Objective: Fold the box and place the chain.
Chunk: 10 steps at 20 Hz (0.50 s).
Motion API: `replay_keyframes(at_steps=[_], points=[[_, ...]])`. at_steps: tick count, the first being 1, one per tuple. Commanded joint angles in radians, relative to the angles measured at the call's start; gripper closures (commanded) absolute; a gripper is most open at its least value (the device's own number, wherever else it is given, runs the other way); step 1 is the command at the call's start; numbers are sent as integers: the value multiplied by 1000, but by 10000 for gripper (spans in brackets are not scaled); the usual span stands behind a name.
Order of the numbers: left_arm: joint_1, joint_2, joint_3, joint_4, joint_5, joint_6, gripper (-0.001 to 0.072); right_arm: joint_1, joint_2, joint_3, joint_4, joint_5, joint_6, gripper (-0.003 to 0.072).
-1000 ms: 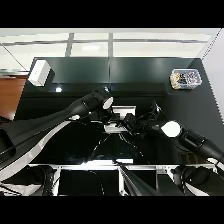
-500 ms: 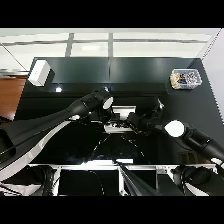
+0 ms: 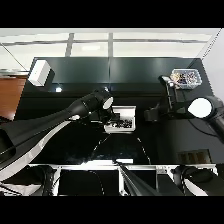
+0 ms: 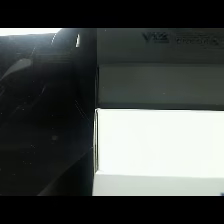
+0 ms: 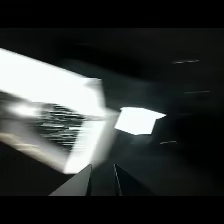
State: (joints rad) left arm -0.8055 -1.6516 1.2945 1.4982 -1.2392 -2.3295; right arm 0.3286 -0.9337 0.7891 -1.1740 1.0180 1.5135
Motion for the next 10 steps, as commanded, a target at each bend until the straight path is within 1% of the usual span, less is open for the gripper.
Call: replay_keyframes(at_steps=[1, 3, 6, 7, 10], points=[[0, 0, 1, 0, 0, 0, 681, -38, 0, 48, -359, 30, -60, 520], [0, 0, 1, 0, 0, 0, 680, -43, 0, 48, -379, -29, -60, 519], [0, 0, 1, 1, 0, 0, 680, -43, 0, 48, -337, -104, -48, 520], [0, 0, 1, 1, -1, 0, 680, -43, 0, 48, -316, -109, -48, 520], [2, 0, 1, 5, -1, 0, 681, -45, 0, 47, -319, -101, -48, 520]])
